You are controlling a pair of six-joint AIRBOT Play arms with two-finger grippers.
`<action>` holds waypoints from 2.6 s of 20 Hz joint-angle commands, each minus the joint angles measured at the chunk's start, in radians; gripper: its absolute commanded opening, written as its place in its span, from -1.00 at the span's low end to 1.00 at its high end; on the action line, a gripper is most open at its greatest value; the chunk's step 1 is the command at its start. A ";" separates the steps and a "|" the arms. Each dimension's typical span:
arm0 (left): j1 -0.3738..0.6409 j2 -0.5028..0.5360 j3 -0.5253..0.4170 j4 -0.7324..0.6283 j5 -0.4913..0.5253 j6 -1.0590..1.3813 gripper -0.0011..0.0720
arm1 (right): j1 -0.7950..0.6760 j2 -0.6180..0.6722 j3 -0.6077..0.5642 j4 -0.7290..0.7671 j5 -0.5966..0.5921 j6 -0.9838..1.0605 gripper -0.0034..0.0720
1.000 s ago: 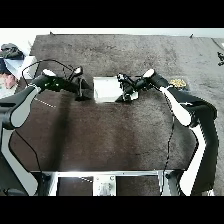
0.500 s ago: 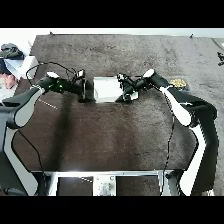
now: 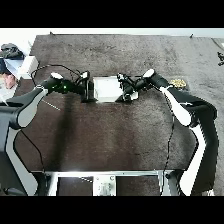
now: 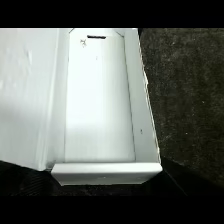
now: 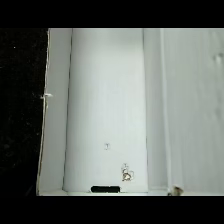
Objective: Fold the box and place the chain.
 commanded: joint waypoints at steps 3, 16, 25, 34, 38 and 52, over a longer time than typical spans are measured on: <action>-0.005 -0.015 0.000 -0.011 0.034 0.011 1.00 | 0.000 0.000 0.000 0.000 0.000 -0.001 0.09; -0.026 -0.038 0.002 -0.009 0.032 0.055 1.00 | 0.000 0.000 0.000 0.000 0.000 -0.001 0.09; -0.026 -0.037 0.002 -0.053 0.010 0.062 1.00 | 0.000 0.000 0.000 0.000 0.000 -0.001 0.09; -0.026 -0.038 0.002 -0.040 0.032 0.062 1.00 | 0.000 0.000 0.000 0.000 0.000 -0.001 0.09; -0.026 -0.038 0.002 -0.038 0.045 0.062 0.95 | 0.000 0.000 0.000 0.000 0.000 -0.001 0.09; -0.026 -0.039 -0.008 -0.035 0.077 0.037 0.95 | 0.000 0.000 0.000 0.000 0.000 -0.001 0.09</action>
